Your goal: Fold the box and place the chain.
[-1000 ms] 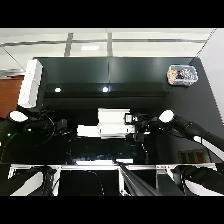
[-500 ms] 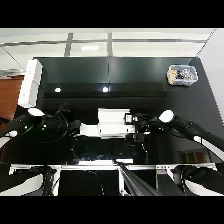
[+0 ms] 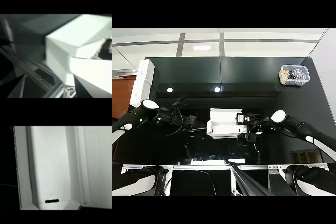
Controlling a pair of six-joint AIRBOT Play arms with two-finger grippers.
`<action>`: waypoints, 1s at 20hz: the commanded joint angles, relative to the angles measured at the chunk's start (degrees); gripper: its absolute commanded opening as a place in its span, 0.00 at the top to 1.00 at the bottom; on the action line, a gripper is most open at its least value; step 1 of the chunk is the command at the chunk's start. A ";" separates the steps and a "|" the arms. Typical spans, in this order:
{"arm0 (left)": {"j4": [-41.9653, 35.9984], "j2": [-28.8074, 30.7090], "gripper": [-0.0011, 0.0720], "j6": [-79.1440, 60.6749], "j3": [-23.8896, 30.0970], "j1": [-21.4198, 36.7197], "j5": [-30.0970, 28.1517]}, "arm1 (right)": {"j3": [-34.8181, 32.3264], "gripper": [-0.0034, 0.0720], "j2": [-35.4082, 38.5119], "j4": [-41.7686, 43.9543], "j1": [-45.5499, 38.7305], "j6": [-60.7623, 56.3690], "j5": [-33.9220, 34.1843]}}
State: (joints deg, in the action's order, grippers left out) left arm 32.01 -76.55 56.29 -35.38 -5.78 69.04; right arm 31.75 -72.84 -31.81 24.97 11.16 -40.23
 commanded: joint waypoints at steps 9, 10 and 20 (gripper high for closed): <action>4.02 -0.07 0.32 12.72 -7.82 -12.07 -0.09 | 0.04 0.37 -0.04 0.04 0.02 -0.02 0.00; 4.94 -0.07 0.33 13.79 -8.46 -12.57 -0.24 | 0.04 0.37 -0.04 0.04 0.02 -0.02 0.00; 16.37 -0.07 0.48 28.15 -12.85 -19.26 -4.79 | 0.04 0.37 -0.04 0.02 0.02 -0.02 0.00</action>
State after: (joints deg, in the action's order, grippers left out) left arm 43.79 -76.60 78.46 -47.22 -22.44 66.94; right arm 31.75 -72.84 -31.79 24.97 11.16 -40.23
